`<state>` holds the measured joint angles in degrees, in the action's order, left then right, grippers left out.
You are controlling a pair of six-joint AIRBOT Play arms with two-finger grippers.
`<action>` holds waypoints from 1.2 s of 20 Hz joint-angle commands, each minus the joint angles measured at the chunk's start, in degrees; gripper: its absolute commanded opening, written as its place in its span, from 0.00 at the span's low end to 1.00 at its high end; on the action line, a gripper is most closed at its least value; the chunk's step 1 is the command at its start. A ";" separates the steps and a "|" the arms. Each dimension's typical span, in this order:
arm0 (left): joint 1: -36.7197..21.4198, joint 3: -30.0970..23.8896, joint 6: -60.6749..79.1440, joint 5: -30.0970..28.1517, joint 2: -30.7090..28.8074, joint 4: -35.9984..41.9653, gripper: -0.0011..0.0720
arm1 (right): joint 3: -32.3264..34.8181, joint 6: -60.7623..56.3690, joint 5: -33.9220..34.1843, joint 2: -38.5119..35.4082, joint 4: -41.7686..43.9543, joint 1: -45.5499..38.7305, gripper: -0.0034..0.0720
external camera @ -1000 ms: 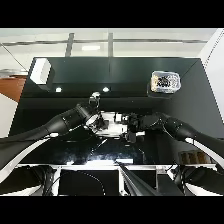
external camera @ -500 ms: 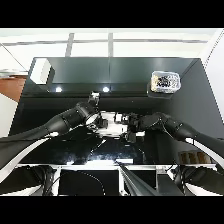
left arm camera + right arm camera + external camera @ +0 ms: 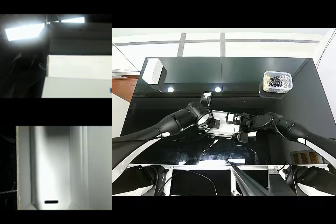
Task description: Fold the box and place the chain.
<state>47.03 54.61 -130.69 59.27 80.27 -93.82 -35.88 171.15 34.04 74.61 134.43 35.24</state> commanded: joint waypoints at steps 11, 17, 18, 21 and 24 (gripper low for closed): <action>-1.66 -5.44 -4.57 0.00 -3.89 -1.53 0.05 | -0.07 -2.32 4.00 -7.91 -10.58 0.57 0.97; -1.84 -5.81 -4.11 -2.12 -3.82 -1.77 0.05 | -0.07 -1.55 -0.85 -6.05 -6.99 2.80 0.93; -1.84 -5.81 -4.07 -2.12 -3.82 -1.75 0.05 | -0.07 -1.57 -1.44 -5.97 -6.71 3.15 0.71; -1.84 -5.81 -4.07 -2.08 -3.82 -1.75 0.05 | -0.09 -2.86 -1.20 -5.77 -5.97 3.45 0.28; -1.84 -5.81 -4.09 -2.08 -3.82 -1.75 0.05 | -0.09 -4.94 -1.18 -5.77 -5.20 3.45 0.20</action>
